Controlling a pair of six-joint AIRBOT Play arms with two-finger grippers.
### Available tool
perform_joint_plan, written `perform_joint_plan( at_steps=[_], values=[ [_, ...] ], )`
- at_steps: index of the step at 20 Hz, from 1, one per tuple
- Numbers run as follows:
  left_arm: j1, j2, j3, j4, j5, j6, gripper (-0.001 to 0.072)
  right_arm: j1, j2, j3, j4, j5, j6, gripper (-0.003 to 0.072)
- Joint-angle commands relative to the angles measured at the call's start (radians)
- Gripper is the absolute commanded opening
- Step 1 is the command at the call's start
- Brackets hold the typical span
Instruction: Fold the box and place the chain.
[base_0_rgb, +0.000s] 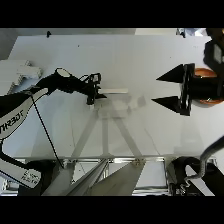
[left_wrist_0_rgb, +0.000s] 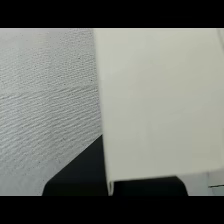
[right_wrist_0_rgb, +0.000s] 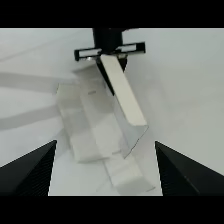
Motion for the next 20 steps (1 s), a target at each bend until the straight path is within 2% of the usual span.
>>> perform_joint_plan(
  at_steps=[1, 3, 5, 8, 12, 16, 20],
  values=[
    [0.000, -0.001, 0.000, 0.000, 0.000, 0.000, 0.0014, 0.095, 0.008, -0.008, -0.206, 0.005, 0.047, 0.0688],
    [0.000, -0.001, 0.000, 0.000, 0.000, 0.000, 0.0014, 0.172, 0.008, -0.050, -0.277, -0.022, 0.046, 0.0688],
    [0.000, -0.001, 0.000, 0.000, 0.000, 0.000, 0.0014, 0.251, 0.008, -0.143, -0.320, -0.110, 0.020, 0.0688],
    [0.000, -0.001, 0.000, 0.000, 0.000, 0.000, 0.0014, 0.334, 0.007, -0.299, -0.311, -0.289, -0.007, 0.0688],
    [0.000, -0.001, 0.000, 0.000, 0.000, 0.000, 0.0014, 0.389, -0.008, -0.480, -0.279, -0.459, -0.045, 0.0688],
    [0.000, -0.001, 0.000, 0.000, 0.000, 0.000, 0.0014, 0.392, -0.138, -0.516, -0.182, -0.641, -0.148, 0.0688],
    [0.000, -0.001, 0.000, 0.000, 0.000, 0.000, 0.0014, 0.419, -0.274, -0.516, -0.172, -0.840, -0.197, 0.0688]
  ],
)
